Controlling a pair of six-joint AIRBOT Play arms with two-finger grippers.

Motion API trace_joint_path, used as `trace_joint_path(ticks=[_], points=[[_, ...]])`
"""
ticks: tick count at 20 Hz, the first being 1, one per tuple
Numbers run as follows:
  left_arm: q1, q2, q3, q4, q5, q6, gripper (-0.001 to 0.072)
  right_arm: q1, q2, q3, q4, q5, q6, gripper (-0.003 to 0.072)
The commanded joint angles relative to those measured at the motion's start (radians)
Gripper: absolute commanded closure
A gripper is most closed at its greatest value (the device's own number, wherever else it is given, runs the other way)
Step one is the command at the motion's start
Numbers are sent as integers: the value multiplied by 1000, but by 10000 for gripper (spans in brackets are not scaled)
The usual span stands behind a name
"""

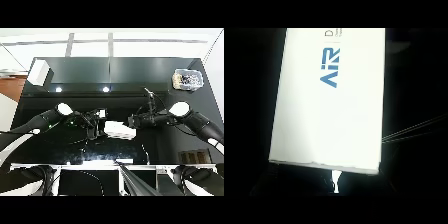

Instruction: Fold the box and place the chain.

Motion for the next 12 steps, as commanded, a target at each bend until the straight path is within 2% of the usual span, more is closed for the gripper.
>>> trace_joint_path(ticks=[1, 6, 12], points=[[0, -1, 1, 0, 0, 0, 224, -11, -58, -17, 102, -2, -12, 641], [0, -1, 1, 0, 1, 0, 223, -11, -127, -18, 87, 12, -21, 642], [0, -1, 1, 0, 1, 0, 222, -11, -133, -25, 57, 7, -18, 641]])
